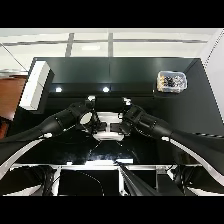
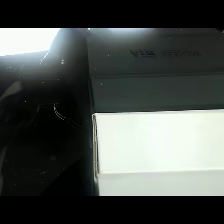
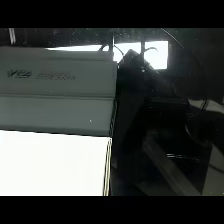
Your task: Fold the box and place the chain.
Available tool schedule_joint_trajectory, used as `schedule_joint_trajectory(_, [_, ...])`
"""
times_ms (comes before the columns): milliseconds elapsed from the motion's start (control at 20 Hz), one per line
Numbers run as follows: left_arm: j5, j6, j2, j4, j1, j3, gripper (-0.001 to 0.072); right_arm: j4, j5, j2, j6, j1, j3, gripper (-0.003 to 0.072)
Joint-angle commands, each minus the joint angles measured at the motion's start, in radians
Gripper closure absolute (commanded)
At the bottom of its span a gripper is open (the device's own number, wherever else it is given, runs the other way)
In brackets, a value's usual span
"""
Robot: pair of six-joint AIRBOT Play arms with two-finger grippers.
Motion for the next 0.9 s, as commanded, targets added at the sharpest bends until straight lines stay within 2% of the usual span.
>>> schedule_joint_trajectory(0, [0.000, 0.000, 0.000, -0.003, 0.000, 0.000, 0.0680, 0.008, 0.000, -0.001, 0.008, 0.001, 0.000, 0.0651])
schedule_joint_trajectory(50, [0.000, 0.000, 0.000, -0.003, 0.000, 0.000, 0.0680, 0.008, -0.002, -0.001, 0.008, 0.001, 0.002, 0.0593])
schedule_joint_trajectory(100, [-0.001, 0.000, 0.000, -0.003, 0.000, 0.000, 0.0680, 0.008, -0.002, -0.001, 0.008, 0.001, 0.005, 0.0450])
schedule_joint_trajectory(150, [-0.002, 0.000, 0.000, -0.003, 0.000, 0.000, 0.0680, 0.007, -0.005, 0.000, 0.007, 0.000, 0.010, 0.0449])
schedule_joint_trajectory(250, [-0.002, 0.000, 0.000, -0.003, 0.000, 0.000, 0.0680, 0.006, -0.002, 0.000, 0.008, 0.000, 0.018, 0.0453])
schedule_joint_trajectory(300, [-0.003, 0.000, 0.000, -0.004, 0.000, 0.000, 0.0680, 0.006, -0.003, 0.000, 0.007, 0.000, 0.021, 0.0481])
schedule_joint_trajectory(350, [-0.005, 0.000, 0.000, -0.004, 0.000, 0.000, 0.0680, 0.006, -0.003, 0.000, 0.002, 0.000, 0.024, 0.0588])
schedule_joint_trajectory(400, [-0.006, 0.000, 0.000, -0.004, 0.000, 0.000, 0.0680, 0.007, -0.003, 0.000, 0.000, 0.000, 0.024, 0.0605])
schedule_joint_trajectory(450, [-0.006, 0.000, 0.000, -0.004, 0.000, 0.000, 0.0680, 0.007, -0.005, 0.000, 0.000, 0.000, 0.024, 0.0653])
schedule_joint_trajectory(650, [-0.006, 0.000, 0.000, -0.004, 0.000, 0.000, 0.0680, 0.008, -0.004, 0.000, -0.006, 0.000, 0.024, 0.0648])
schedule_joint_trajectory(700, [-0.006, 0.000, 0.000, -0.004, 0.000, 0.000, 0.0680, 0.007, -0.006, 0.000, -0.007, -0.002, 0.024, 0.0430])
schedule_joint_trajectory(750, [-0.006, 0.000, 0.000, -0.003, 0.000, 0.000, 0.0680, 0.008, -0.019, 0.001, -0.007, -0.007, 0.024, 0.0274])
schedule_joint_trajectory(850, [-0.006, 0.000, 0.000, -0.003, 0.002, 0.000, 0.0680, 0.009, -0.083, 0.008, -0.039, -0.023, 0.037, 0.0274])
